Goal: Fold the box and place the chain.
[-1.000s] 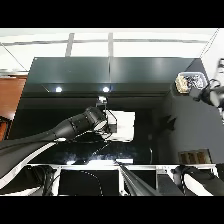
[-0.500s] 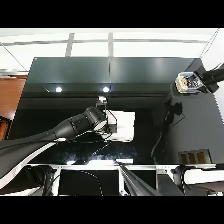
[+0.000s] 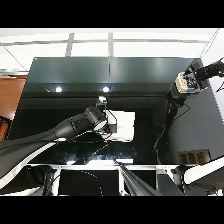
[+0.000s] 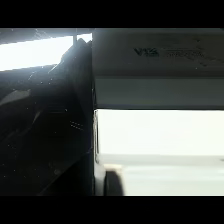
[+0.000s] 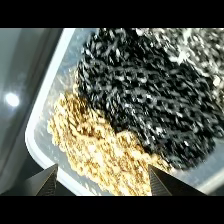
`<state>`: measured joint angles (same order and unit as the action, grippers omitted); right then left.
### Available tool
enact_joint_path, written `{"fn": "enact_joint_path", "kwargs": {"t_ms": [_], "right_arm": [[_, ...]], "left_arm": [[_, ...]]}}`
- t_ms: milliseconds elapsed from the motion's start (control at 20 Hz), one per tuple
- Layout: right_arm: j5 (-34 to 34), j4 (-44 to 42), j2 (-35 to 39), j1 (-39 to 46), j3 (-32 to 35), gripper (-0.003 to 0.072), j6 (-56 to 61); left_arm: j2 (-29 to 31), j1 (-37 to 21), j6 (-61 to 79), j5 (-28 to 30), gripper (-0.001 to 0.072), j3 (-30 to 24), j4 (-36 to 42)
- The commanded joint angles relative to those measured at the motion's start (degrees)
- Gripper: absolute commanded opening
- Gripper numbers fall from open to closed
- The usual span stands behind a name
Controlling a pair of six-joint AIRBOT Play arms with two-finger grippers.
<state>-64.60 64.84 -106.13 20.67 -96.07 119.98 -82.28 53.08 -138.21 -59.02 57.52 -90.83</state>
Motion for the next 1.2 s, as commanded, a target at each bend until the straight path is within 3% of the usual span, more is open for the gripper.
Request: {"fn": "enact_joint_path", "kwargs": {"t_ms": [0, 350, 450, 550, 600, 1000, 1150], "right_arm": [[1.9, -0.8, -1.8, -0.1, -0.6, 0.0614, 0.7], [2.9, -1.6, -3.7, -1.8, -0.6, 0.0612, 0.7], [2.9, -1.9, -3.9, -2.1, -0.6, 0.0421, 0.6], [2.8, -3.1, -3.9, -2.2, -0.8, 0.0109, -1.6], [2.6, -3.8, -3.8, -2.2, -1.0, 0.0008, -3.9], [0.7, -4.3, 5.6, -0.7, -1.1, 0.0013, -18.3], [0.6, -10.8, 12.6, 0.4, -1.1, 0.001, -25.4]], "left_arm": [[0.0, 0.0, 0.0, 0.0, 0.003, 0.0, 0.0], [0.0, 0.0, 0.0, 0.0, 0.003, 0.0, 0.0], [0.0, 0.0, 0.0, 0.0, 0.003, 0.0, 0.0], [0.0, 0.0, 0.0, 0.0, 0.003, 0.0, 0.0], [0.0, 0.0, 0.0, 0.0, 0.003, 0.0, 0.0], [0.0, 0.0, 0.0, 0.0, 0.003, 0.0, 0.0], [0.0, 0.0, 0.0, 0.1, 0.003, 0.0, 0.0]]}}
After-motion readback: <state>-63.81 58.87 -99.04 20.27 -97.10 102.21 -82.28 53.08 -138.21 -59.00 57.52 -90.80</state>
